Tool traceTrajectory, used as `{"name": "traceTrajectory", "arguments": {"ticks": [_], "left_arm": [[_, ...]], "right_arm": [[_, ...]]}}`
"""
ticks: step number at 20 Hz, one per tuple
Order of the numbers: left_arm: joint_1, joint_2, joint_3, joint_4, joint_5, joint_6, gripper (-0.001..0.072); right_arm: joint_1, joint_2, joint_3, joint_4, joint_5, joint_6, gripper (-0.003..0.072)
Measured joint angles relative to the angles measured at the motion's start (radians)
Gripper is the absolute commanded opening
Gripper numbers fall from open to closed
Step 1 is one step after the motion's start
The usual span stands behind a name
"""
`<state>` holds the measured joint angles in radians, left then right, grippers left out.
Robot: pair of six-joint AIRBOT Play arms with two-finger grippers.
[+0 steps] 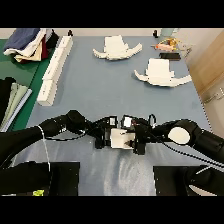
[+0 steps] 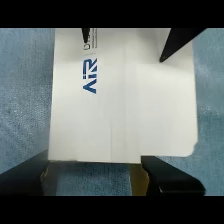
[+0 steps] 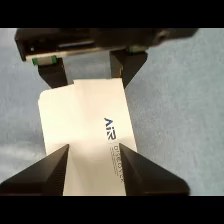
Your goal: Fold the box.
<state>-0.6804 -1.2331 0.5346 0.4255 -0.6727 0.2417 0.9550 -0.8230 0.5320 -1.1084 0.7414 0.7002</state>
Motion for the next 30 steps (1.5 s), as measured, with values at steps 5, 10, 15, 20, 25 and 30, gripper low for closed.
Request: {"name": "traceTrajectory", "arguments": {"ticks": [5,10,15,20,25,30], "left_arm": [[0.000,0.000,0.000,0.000,0.000,0.000,0.0520],[0.000,0.000,0.000,-0.003,0.005,-0.003,0.0520],[0.000,0.000,0.000,-0.003,0.004,-0.002,0.0521],[0.001,0.000,0.000,-0.001,0.002,0.000,0.0520],[0.001,0.000,0.000,0.000,0.002,0.001,0.0520],[0.001,0.000,0.000,0.000,0.001,0.001,0.0520]], "right_arm": [[0.001,-0.040,0.000,-0.067,0.001,-0.044,0.0533],[0.002,-0.037,0.001,-0.146,-0.017,-0.055,0.0529],[0.001,-0.015,0.001,-0.176,-0.030,-0.058,0.0529],[0.001,0.003,0.001,-0.183,-0.055,-0.059,0.0529],[0.001,0.020,0.002,-0.187,-0.068,-0.061,0.0529],[0.001,0.030,0.002,-0.188,-0.077,-0.059,0.0518]]}}
